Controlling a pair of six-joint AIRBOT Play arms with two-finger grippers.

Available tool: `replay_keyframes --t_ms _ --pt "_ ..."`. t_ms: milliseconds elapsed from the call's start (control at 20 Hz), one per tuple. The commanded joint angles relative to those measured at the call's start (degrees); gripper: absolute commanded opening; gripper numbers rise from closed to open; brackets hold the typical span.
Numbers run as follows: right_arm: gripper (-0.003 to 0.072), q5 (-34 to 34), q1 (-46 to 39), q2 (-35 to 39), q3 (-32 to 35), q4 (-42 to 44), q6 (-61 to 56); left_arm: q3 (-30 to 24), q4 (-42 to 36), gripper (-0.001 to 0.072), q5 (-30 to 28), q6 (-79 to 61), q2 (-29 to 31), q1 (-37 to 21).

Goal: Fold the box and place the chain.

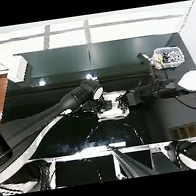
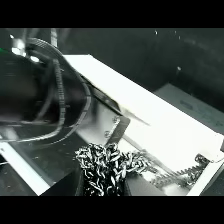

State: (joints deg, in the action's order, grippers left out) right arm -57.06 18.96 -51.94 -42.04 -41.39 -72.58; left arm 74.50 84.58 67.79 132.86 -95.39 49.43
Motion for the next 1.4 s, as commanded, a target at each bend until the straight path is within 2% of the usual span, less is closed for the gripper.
replay_keyframes --t_ms 0,150,250,400,500,600,750,900,1050,1100,1200,1250,1350 --pt "0.0006 5.75 3.23 -3.98 1.11 -1.14 -1.42 0.07 0.00 0.0027 -0.04 -0.02 -0.02 0.00" --pt "0.0021 5.70 3.23 -5.46 1.09 -2.47 -2.16 0.07 0.02 0.0027 -0.02 -0.02 -0.02 0.00" --pt "0.0346 2.45 1.84 -5.44 0.83 -2.95 -2.23 0.07 0.00 0.0026 -0.04 -0.02 -0.02 0.00" --pt "0.0357 -7.17 -5.64 -3.32 -1.84 -7.93 -2.10 0.07 0.00 0.0026 -0.04 -0.02 -0.02 0.00" --pt "0.0356 -10.43 -12.85 0.57 -4.00 -14.12 -2.08 0.07 0.00 0.0027 -0.04 -0.02 -0.02 0.00" --pt "0.0356 -10.14 -19.98 4.48 -4.33 -18.47 -1.57 0.07 0.00 0.0026 -0.04 -0.02 -0.02 0.04" --pt "0.0356 -9.49 -26.29 5.70 -4.07 -20.39 -1.05 0.07 -0.04 0.0026 -0.02 -0.02 -0.04 0.09" --pt "0.0356 -4.46 -26.56 5.70 -3.74 -19.78 -0.68 -0.04 0.00 0.0026 -0.04 -0.02 -0.11 0.09" --pt "0.0356 -3.30 -26.56 5.70 -3.65 -19.78 -0.68 1.27 -0.02 0.0028 0.70 0.24 0.15 0.02" --pt "0.0357 -3.34 -26.56 5.70 -3.65 -19.87 -0.63 2.23 0.46 0.0119 1.51 0.44 0.59 0.15" --pt "0.0356 -3.30 -26.58 5.70 -3.65 -20.24 0.20 4.02 2.43 0.0521 3.41 1.18 1.90 0.44" --pt "0.0356 -3.28 -26.58 5.70 -3.65 -20.24 0.39 4.55 3.63 0.0577 4.17 1.07 2.91 0.48" --pt "0.0356 -3.26 -26.58 5.70 -3.65 -20.22 0.39 4.57 6.54 0.0577 6.08 -1.16 5.75 0.50"
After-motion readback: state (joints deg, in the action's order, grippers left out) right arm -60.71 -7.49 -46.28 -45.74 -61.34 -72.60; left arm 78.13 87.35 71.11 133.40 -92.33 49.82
